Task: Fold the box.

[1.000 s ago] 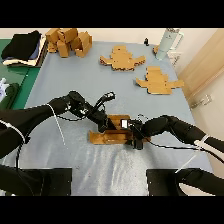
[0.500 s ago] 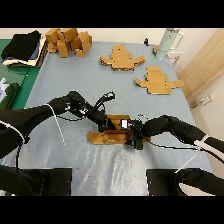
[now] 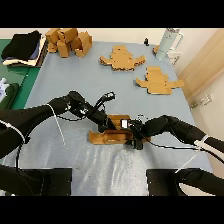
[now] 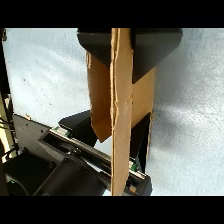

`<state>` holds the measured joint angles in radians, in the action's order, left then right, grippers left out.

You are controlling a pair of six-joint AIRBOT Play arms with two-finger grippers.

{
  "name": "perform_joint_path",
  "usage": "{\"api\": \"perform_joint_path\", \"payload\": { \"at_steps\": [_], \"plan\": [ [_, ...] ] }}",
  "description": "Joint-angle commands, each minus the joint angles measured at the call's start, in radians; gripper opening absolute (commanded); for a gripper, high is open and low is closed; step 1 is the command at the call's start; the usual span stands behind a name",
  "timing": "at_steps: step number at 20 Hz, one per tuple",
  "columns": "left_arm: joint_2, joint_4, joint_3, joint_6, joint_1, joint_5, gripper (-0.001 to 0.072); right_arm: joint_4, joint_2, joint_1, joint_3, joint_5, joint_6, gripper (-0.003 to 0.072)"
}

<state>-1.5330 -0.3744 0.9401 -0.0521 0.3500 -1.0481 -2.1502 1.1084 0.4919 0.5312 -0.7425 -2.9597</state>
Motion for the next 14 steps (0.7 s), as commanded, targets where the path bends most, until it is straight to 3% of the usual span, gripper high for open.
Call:
{"api": "perform_joint_path", "payload": {
  "at_steps": [1, 14],
  "plan": [
    [-0.001, 0.0, 0.0, 0.0, -0.001, 0.001, 0.0015, 0.0, 0.0, 0.0, 0.001, 0.0, 0.0, 0.0502],
    [-0.001, 0.011, 0.0, 0.002, -0.001, 0.01, 0.0015, 0.0, 0.0, 0.0, 0.001, 0.0, 0.0, 0.0502]
  ]
}}
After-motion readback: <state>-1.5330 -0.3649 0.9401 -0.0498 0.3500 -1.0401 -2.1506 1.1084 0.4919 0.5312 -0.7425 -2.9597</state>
